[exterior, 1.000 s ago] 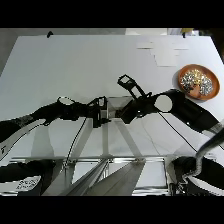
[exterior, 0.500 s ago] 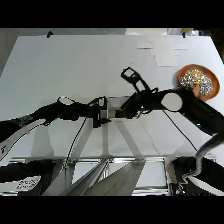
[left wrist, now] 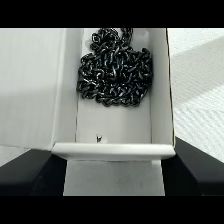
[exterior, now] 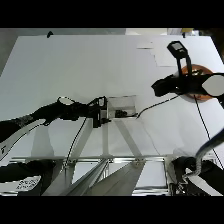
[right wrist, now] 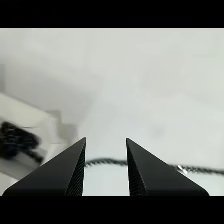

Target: Fold the box and place the chain.

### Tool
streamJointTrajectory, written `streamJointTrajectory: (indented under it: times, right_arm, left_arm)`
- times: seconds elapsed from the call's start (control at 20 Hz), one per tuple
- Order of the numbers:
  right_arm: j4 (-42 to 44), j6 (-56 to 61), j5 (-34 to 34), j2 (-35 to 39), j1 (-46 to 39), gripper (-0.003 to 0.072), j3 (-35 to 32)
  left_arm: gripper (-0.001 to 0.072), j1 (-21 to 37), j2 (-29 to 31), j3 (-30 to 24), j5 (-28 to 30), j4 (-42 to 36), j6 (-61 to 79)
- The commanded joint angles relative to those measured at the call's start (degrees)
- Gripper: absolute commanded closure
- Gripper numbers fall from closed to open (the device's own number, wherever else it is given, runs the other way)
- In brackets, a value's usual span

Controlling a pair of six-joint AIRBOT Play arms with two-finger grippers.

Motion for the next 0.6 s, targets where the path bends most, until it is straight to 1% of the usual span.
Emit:
streamJointTrajectory:
  times: [0.0, 0.05, 0.1, 0.25, 0.4, 0.55]
  right_arm:
    - [-2.5, 4.1, 1.9, -4.5, -5.5, 0.0424, -1.4]
    - [-2.4, 4.1, 1.9, -6.3, -5.4, 0.0345, -2.4]
    - [-2.6, 4.1, 1.6, -7.7, -5.2, 0.0292, -3.3]
    - [-4.1, 5.0, 0.0, -11.1, -5.2, 0.0288, -6.1]
    - [-8.7, 9.0, -0.9, -13.3, -5.2, 0.0290, -6.8]
    - [-10.4, 9.9, -1.7, -14.4, -4.4, 0.0324, -6.9]
  left_arm:
    - [0.0695, 0.0, 0.0, 0.0, 0.0, 0.0, 0.0]
    - [0.0695, 0.0, 0.0, 0.0, 0.0, 0.0, 0.0]
    - [0.0695, 0.0, 0.0, 0.0, 0.0, 0.0, 0.0]
    - [0.0695, 0.0, 0.0, 0.0, 0.0, 0.0, 0.0]
    - [0.0695, 0.0, 0.0, 0.0, 0.0, 0.0, 0.0]
    - [0.0695, 0.0, 0.0, 0.0, 0.0, 0.0, 0.0]
